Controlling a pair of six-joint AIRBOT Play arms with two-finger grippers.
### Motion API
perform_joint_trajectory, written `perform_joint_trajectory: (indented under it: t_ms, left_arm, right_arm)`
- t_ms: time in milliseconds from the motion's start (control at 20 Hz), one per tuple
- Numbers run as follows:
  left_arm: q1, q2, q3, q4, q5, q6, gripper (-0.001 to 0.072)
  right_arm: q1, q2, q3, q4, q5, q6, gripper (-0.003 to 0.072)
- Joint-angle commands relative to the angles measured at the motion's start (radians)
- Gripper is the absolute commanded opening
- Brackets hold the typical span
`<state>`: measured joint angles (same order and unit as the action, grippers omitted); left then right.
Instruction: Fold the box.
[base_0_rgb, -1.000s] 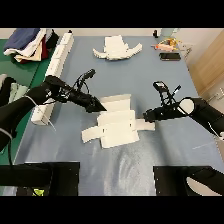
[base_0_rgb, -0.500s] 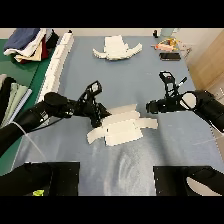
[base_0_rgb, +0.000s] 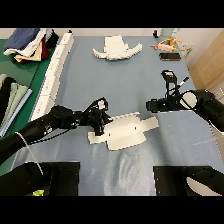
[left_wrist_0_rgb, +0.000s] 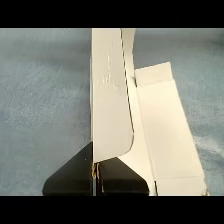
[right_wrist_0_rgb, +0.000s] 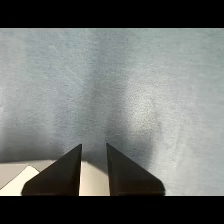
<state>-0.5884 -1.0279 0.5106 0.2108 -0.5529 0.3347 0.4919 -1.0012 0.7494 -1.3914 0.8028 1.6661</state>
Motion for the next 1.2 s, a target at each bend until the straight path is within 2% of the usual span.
perform_joint_trajectory:
  t_ms: [0, 50, 150, 300, 400, 550, 600, 850, 1150]
  left_arm:
    - [-0.006, -0.009, -0.013, -0.001, 0.032, 0.024, 0.0015]
    - [-0.006, -0.013, -0.013, -0.002, 0.037, 0.024, 0.0016]
    - [-0.01, -0.013, -0.013, -0.006, 0.117, 0.008, 0.0016]
    - [-0.006, -0.013, -0.013, -0.007, 0.124, -0.154, 0.0016]
    - [-0.01, -0.013, -0.013, -0.005, 0.097, -0.15, 0.0016]
    - [-0.008, -0.01, -0.013, -0.006, -0.042, 0.169, 0.0016]
    - [-0.008, -0.01, -0.013, -0.009, -0.088, 0.208, 0.0016]
    - [0.055, -0.009, -0.013, -0.032, -0.23, 0.208, 0.0016]
    - [0.085, -0.009, -0.013, -0.043, -0.233, 0.254, 0.0016]
  right_arm:
    - [0.0, 0.001, 0.001, 0.011, -0.008, 0.011, 0.0249]
    - [0.0, 0.001, 0.001, 0.014, -0.011, 0.011, 0.0249]
    - [0.0, 0.001, 0.001, 0.019, -0.014, 0.011, 0.0249]
    - [0.0, 0.001, 0.001, 0.027, -0.019, 0.011, 0.0241]
    - [0.0, 0.001, 0.001, 0.027, -0.022, 0.011, 0.0241]
    - [0.0, 0.001, 0.001, 0.035, -0.022, 0.01, 0.0241]
    - [0.001, 0.001, 0.001, 0.039, -0.022, 0.01, 0.0241]
    - [0.001, 0.001, 0.001, 0.054, -0.022, 0.01, 0.0241]
    - [0.001, 0.001, 0.001, 0.056, -0.023, 0.01, 0.0241]
